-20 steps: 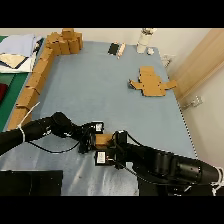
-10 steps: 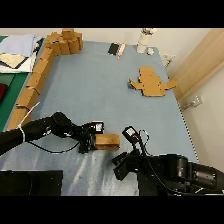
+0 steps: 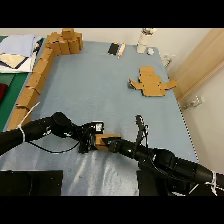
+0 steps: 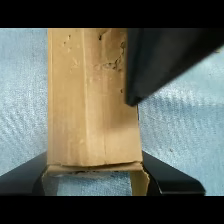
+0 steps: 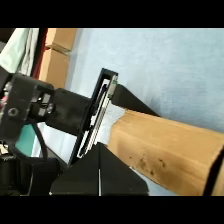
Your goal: Fold the box.
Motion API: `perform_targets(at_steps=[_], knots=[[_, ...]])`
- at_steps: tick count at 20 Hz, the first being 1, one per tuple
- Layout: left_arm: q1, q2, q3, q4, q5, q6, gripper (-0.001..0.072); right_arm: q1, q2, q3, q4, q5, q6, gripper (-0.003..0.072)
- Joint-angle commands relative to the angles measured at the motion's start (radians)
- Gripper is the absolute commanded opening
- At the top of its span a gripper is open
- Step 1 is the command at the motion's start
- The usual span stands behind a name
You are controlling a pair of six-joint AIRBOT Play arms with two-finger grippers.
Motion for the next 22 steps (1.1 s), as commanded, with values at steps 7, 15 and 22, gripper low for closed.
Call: perform_targets(at_steps=[7, 15, 22], knots=[[0.000, -0.001, 0.001, 0.000, 0.000, 0.000, 0.0439, -0.011, -0.017, -0.004, 0.000, -0.113, 0.008, 0.0004], [0.000, -0.001, 0.001, 0.000, 0.000, 0.000, 0.0439, -0.003, -0.067, -0.003, 0.000, -0.114, 0.009, 0.0003], [0.000, -0.001, 0.001, 0.000, 0.000, 0.000, 0.0439, -0.003, -0.066, -0.001, -0.028, -0.137, 0.008, 0.0003]])
